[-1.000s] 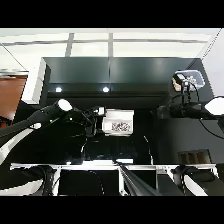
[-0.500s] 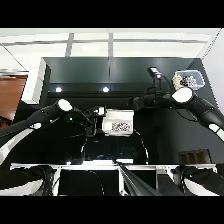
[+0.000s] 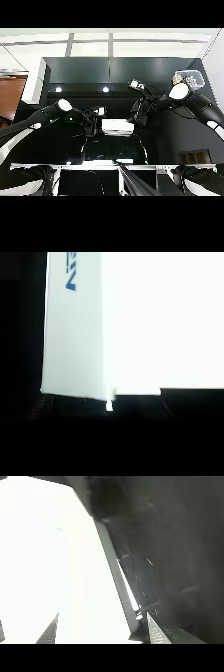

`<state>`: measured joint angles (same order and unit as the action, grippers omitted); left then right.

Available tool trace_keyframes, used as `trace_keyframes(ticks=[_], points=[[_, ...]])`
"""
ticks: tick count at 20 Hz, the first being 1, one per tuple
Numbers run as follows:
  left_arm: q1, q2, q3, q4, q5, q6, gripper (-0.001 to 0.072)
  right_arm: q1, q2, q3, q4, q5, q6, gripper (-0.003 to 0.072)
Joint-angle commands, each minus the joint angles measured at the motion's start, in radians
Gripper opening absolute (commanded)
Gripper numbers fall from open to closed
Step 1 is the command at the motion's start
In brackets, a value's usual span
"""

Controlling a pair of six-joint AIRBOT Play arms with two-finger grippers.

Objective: Fold the box and place the chain.

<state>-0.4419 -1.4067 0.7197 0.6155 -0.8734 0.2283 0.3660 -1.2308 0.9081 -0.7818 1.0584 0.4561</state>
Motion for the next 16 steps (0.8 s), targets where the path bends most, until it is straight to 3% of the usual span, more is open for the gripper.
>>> trace_keyframes(ticks=[1, 10, 16], points=[[0.000, 0.000, 0.001, 0.000, -0.002, -0.001, 0.0345, 0.029, -0.011, -0.002, 0.021, 0.007, -0.129, 0.0599], [0.000, 0.000, 0.001, 0.000, -0.003, -0.001, 0.0345, 0.038, -0.014, -0.014, 0.020, 0.090, -0.146, 0.0599], [0.000, 0.000, 0.001, 0.000, -0.003, -0.001, 0.0346, 0.072, -0.014, -0.045, -0.005, -0.077, -0.145, 0.0598]])
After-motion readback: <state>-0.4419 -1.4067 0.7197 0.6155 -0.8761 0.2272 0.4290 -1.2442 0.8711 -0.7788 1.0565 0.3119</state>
